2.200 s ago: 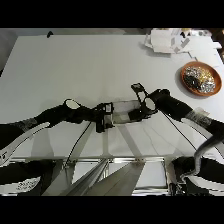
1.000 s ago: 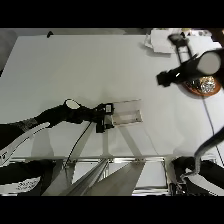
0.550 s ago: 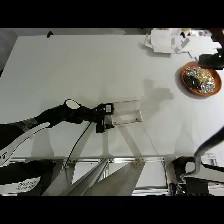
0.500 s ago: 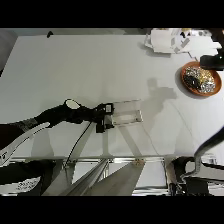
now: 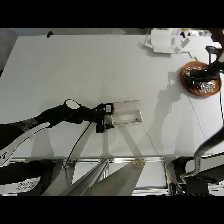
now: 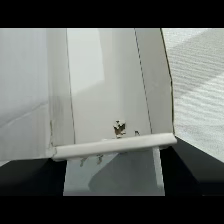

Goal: Fold the box and place the chain.

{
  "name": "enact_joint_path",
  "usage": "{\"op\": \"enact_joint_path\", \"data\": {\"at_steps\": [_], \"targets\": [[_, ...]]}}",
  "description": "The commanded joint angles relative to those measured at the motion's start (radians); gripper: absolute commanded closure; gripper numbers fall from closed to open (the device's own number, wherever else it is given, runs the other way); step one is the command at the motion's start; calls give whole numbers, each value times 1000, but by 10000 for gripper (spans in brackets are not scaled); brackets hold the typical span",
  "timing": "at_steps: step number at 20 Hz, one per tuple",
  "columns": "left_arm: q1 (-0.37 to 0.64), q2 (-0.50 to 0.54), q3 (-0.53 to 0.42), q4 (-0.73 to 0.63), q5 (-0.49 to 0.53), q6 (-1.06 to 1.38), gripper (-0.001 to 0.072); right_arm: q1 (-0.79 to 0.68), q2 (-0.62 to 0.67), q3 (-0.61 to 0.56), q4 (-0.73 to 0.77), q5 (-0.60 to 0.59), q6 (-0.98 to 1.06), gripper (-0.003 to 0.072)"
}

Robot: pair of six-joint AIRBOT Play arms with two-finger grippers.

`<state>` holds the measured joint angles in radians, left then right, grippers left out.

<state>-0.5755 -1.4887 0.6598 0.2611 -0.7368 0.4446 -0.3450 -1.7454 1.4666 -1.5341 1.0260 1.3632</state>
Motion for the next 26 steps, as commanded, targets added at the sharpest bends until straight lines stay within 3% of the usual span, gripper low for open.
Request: {"op": "enact_joint_path", "data": {"at_steps": [1,5,13,21,26], "targets": [[0,0,0,0,0,0,573,-2,-29,1,0,-47,1,438],[0,0,0,0,0,0,573,-2,-37,1,-5,-69,1,444],[0,0,0,0,0,0,573,-2,-35,1,-14,-23,-31,668],[0,0,0,0,0,0,573,-2,165,1,-14,-8,-97,670],[0,0,0,0,0,1,573,15,335,1,66,157,-170,670]]}}
